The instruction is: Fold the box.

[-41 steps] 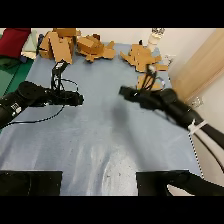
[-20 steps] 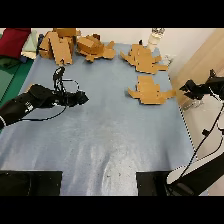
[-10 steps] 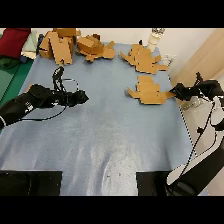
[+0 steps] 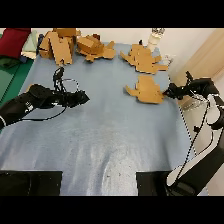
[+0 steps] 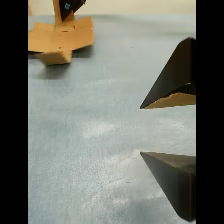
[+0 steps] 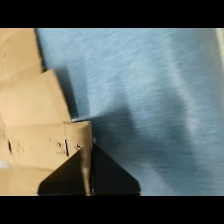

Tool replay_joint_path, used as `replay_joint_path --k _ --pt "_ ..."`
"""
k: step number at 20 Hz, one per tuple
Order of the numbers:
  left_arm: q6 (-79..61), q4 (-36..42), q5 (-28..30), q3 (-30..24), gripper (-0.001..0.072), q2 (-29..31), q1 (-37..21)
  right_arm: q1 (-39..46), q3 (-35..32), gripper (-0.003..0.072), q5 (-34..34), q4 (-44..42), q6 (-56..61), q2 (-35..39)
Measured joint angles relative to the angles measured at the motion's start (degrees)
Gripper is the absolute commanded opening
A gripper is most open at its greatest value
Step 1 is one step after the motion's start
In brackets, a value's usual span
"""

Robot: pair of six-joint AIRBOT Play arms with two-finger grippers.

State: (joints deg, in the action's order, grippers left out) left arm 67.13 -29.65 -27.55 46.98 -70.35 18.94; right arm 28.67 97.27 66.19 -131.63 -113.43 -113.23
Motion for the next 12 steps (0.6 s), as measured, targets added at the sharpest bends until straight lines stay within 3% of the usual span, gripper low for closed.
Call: replay_joint_path --k 6,10,12 --pt "0.85 0.13 -3.74 -0.02 0.0406 0.00 -1.09 -4.94 -0.02 0.0002 5.62 -2.80 -3.08 2.43" --pt "0.24 -0.04 -9.05 0.00 0.0406 0.00 -6.40 -11.65 -1.25 0.0000 6.19 -4.39 -4.11 8.00" --pt "-1.49 -0.07 -12.39 0.00 0.0406 -0.02 -10.10 -16.00 -5.16 0.0000 4.17 -4.74 -4.44 12.11"
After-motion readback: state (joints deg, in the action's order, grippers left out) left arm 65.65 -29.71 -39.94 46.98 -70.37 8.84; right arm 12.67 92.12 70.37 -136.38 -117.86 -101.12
